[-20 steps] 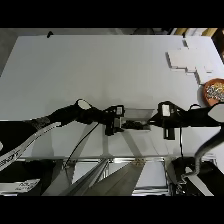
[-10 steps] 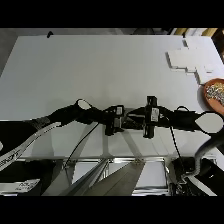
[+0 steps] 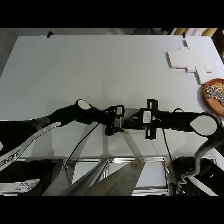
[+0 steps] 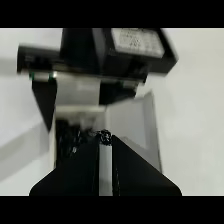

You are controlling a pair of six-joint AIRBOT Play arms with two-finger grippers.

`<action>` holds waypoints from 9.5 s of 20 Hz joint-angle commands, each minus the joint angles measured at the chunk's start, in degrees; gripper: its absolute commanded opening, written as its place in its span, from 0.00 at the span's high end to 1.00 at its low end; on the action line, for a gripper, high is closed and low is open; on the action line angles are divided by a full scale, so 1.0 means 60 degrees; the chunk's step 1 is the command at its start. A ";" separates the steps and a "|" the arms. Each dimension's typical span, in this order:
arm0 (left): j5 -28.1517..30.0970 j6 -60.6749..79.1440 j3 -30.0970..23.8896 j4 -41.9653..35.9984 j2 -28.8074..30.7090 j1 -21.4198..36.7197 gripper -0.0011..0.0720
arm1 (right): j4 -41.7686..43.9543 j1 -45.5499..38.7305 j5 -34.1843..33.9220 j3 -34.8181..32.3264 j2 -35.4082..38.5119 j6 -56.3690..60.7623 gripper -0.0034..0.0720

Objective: Fold the box and place the chain.

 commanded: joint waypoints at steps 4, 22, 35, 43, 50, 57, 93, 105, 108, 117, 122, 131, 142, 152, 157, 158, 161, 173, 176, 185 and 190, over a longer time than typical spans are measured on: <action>0.0000 0.0004 0.0004 0.0000 0.0007 0.0004 0.56 | -0.3807 0.0011 0.0667 0.0011 -0.0018 0.6637 0.93; 0.0000 0.0000 0.0004 0.0000 0.0007 0.0000 0.56 | -0.1934 -0.1169 0.1413 0.2954 -0.2113 0.2382 0.76; 0.0000 0.0004 0.0004 0.0000 0.0007 0.0004 0.56 | -0.1428 -0.1169 0.2310 0.2106 -0.2557 0.1654 0.76; 0.0000 0.0004 0.0004 0.0000 0.0007 0.0004 0.56 | -0.0743 -0.1166 0.2255 0.0765 -0.1013 0.0900 0.76; 0.0000 0.0004 0.0004 0.0004 0.0007 0.0004 0.56 | -0.0663 -0.0831 0.2226 0.0193 -0.1016 0.0160 0.75; 0.0000 0.0004 0.0004 0.0004 0.0007 0.0004 0.56 | -0.0583 -0.0670 0.1974 0.0087 -0.1016 0.0011 0.69; 0.0000 0.0004 0.0004 0.0000 0.0007 0.0004 0.56 | -0.1231 -0.0670 0.0849 -0.0259 -0.0783 -0.0055 0.67; 0.0000 0.0004 0.0004 0.0004 0.0007 0.0004 0.56 | -0.1526 -0.0674 0.0729 -0.0386 -0.0550 0.0015 0.91; 0.0000 0.0004 0.0004 0.0000 0.0007 0.0004 0.56 | -0.1497 -0.0674 0.0769 -0.0499 -0.0550 0.0018 0.90; 0.0000 0.0004 0.0004 0.0000 0.0007 0.0004 0.56 | -0.0426 -0.0670 0.1195 -0.0565 -0.0550 0.0000 0.54; 0.0000 0.0004 0.0004 0.0000 0.0007 0.0004 0.56 | 0.0342 -0.0670 0.1155 -0.0565 -0.0543 -0.0062 0.54; 0.0000 0.0004 0.0004 0.0000 0.0007 0.0000 0.56 | 0.0237 -0.0674 0.1013 -0.0568 -0.0550 -0.0007 0.93; 0.0000 0.0004 0.0004 0.0000 0.0007 0.0004 0.56 | 0.0098 -0.0670 0.1005 -0.0783 -0.0550 0.0015 0.93; 0.0000 0.0000 0.0004 0.0004 0.0007 0.0004 0.56 | 0.0495 -0.0674 0.0109 -0.0787 -0.0393 -0.0055 0.93; 0.0000 0.0004 0.0004 0.0000 0.0007 0.0004 0.56 | 0.0503 -0.0674 0.0379 -0.0827 -0.0393 0.0018 0.93; 0.0004 0.0004 0.0004 0.0000 0.0007 0.0004 0.56 | 0.0503 -0.0674 0.0386 -0.0841 -0.0393 0.0018 0.93; 0.0000 0.0004 0.0004 0.0000 0.0007 0.0004 0.56 | 0.0506 -0.0674 0.0437 -0.0962 -0.0393 0.0018 0.93; 0.0000 0.0004 0.0004 0.0000 0.0007 0.0004 0.56 | 0.0514 -0.0674 0.0492 -0.1191 -0.0393 0.0025 0.93; 0.0000 0.0000 0.0004 0.0000 0.0007 0.0004 0.56 | 0.0514 -0.0674 0.0459 -0.1377 -0.0393 0.0029 0.93; 0.0000 0.0004 0.0004 0.0000 0.0007 0.0004 0.56 | 0.0532 -0.0674 0.0015 -0.1738 -0.0393 0.0029 0.93; 0.0000 0.0000 0.0004 0.0000 0.0007 0.0004 0.56 | 0.2062 -0.0674 0.0000 -0.1734 -0.0138 -0.0816 0.94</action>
